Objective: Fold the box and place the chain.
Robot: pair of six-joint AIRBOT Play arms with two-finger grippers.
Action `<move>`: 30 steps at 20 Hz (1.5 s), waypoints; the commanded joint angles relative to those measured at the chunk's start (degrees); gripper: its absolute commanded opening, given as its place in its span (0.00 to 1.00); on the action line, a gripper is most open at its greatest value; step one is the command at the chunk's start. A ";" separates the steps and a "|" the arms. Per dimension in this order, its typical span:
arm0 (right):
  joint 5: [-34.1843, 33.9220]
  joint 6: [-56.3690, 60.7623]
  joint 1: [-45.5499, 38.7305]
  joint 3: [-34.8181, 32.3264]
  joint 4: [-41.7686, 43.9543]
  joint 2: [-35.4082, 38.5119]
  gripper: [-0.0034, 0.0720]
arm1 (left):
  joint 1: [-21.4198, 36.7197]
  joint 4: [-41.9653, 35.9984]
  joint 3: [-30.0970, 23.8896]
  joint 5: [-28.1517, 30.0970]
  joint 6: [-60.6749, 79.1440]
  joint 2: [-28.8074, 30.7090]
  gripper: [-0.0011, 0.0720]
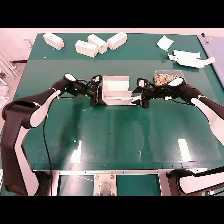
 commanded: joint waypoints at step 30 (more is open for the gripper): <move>2.01 -5.20 1.01 1.60 9.25 -2.64 0.28 | 0.02 -0.02 0.02 -0.04 0.02 0.00 0.58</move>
